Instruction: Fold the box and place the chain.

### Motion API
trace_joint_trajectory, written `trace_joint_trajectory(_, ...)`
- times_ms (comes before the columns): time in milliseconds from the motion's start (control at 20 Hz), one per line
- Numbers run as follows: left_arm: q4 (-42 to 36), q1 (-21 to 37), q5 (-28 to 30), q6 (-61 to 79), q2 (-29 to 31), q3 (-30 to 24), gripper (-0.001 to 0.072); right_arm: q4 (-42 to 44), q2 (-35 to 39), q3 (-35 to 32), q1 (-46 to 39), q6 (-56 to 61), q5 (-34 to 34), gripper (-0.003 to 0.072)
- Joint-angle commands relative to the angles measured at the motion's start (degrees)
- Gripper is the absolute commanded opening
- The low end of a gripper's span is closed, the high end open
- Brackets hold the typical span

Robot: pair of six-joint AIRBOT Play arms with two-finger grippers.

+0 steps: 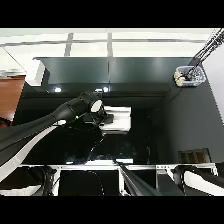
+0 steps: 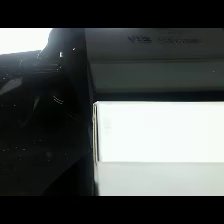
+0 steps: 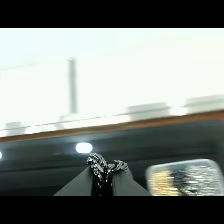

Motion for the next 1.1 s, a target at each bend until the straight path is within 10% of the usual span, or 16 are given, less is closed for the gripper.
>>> trace_joint_trajectory(0, 0.0, 0.0, -0.09, 0.0, -0.04, 0.04, 0.0029, 10.12, 4.42, 0.02, 0.26, -1.81, 3.15, 0.0009)
trace_joint_trajectory(1050, 0.0, 0.0, -0.09, 0.0, -0.04, 0.04, 0.0029, 20.61, 7.5, -5.25, 22.6, -7.76, 14.53, 0.0012)
